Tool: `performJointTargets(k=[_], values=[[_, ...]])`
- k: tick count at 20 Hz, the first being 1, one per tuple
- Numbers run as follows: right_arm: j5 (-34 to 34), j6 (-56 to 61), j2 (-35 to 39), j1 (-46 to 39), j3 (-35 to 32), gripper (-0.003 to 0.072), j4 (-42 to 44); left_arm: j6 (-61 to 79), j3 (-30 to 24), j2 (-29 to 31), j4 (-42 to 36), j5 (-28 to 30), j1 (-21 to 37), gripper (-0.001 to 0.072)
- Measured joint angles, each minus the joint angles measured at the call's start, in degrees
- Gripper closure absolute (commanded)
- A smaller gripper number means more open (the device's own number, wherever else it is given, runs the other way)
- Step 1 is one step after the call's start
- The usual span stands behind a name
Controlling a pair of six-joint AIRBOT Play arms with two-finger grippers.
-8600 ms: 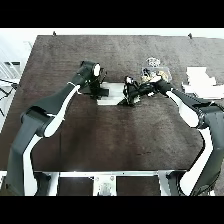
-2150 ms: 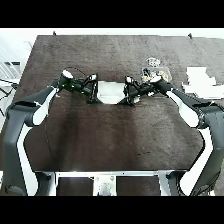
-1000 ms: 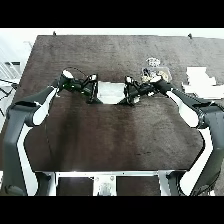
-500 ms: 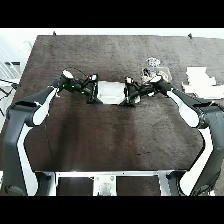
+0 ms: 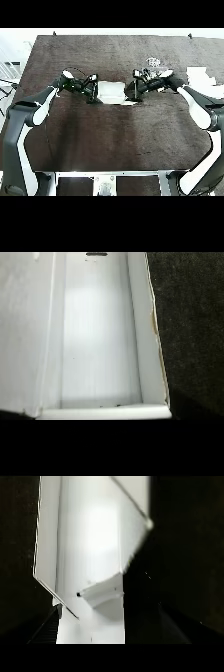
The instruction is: Fold the box and place the chain.
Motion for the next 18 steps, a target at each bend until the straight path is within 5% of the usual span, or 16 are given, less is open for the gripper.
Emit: performJointTargets(k=[4,6,12,18], values=[[4.46,3.17,3.32,-2.73,0.02,0.0006,-0.28,0.00,0.00,0.00,0.02,-0.02,0.00,0.0229],[7.67,5.68,4.28,-3.21,0.02,0.0664,0.17,0.00,0.00,0.00,0.02,-0.02,0.00,0.0229],[14.99,9.73,5.16,-2.36,-1.51,0.0674,7.06,0.00,0.00,0.00,0.04,-0.02,0.00,0.0229],[4.81,14.27,5.11,2.62,-2.84,0.0675,12.50,0.00,0.00,0.00,0.07,0.00,0.00,0.0229]])
